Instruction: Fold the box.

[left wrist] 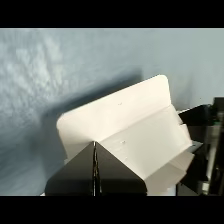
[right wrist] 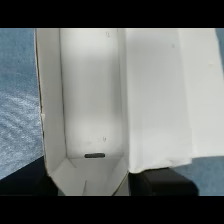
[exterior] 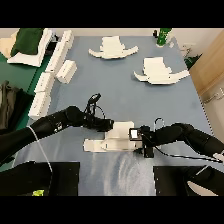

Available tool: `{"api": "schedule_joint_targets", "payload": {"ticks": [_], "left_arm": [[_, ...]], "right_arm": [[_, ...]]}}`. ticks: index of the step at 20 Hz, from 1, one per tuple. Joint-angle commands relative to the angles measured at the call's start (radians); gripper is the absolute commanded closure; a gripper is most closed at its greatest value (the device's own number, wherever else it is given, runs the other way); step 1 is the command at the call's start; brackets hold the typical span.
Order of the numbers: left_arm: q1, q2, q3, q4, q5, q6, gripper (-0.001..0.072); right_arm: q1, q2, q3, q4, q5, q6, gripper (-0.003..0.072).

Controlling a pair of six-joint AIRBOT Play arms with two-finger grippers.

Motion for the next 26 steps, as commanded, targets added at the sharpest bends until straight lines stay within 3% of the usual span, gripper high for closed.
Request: {"api": "schedule_joint_targets", "payload": {"ticks": [1, 5, 8, 12, 15, 16, 17, 21, 26], "left_arm": [[0.001, 0.108, 0.036, 0.098, -0.016, 0.043, 0.0696], [0.023, 0.338, 0.037, 0.210, -0.124, 0.037, 0.0696], [0.024, 0.467, 0.037, 0.356, -0.276, 0.079, 0.0695], [0.024, 0.507, 0.037, 0.456, -0.425, 0.261, 0.0695], [0.024, 0.507, 0.036, 0.453, -0.436, 0.446, 0.0666], [0.032, 0.507, 0.032, 0.454, -0.436, 0.500, 0.0334], [0.048, 0.507, 0.022, 0.453, -0.425, 0.530, 0.0059], [0.099, 0.492, -0.036, 0.409, -0.402, 0.667, 0.0038], [0.098, 0.410, -0.142, 0.240, -0.384, 0.947, 0.0038]], "right_arm": [[0.001, -0.001, 0.000, 0.000, -0.001, 0.000, 0.0230], [0.001, -0.001, 0.000, 0.000, -0.001, 0.000, 0.0230], [0.001, -0.001, 0.000, 0.000, -0.001, 0.000, 0.0230], [0.001, -0.001, 0.000, 0.000, -0.001, 0.000, 0.0229], [0.001, -0.001, 0.000, 0.000, -0.001, 0.000, 0.0230], [0.001, -0.001, 0.000, 0.000, -0.001, 0.000, 0.0230], [0.001, -0.001, 0.000, 0.001, -0.001, 0.000, 0.0229], [0.001, -0.001, 0.000, 0.000, -0.001, 0.000, 0.0230], [0.001, -0.001, 0.000, 0.000, -0.001, 0.000, 0.0230]]}}
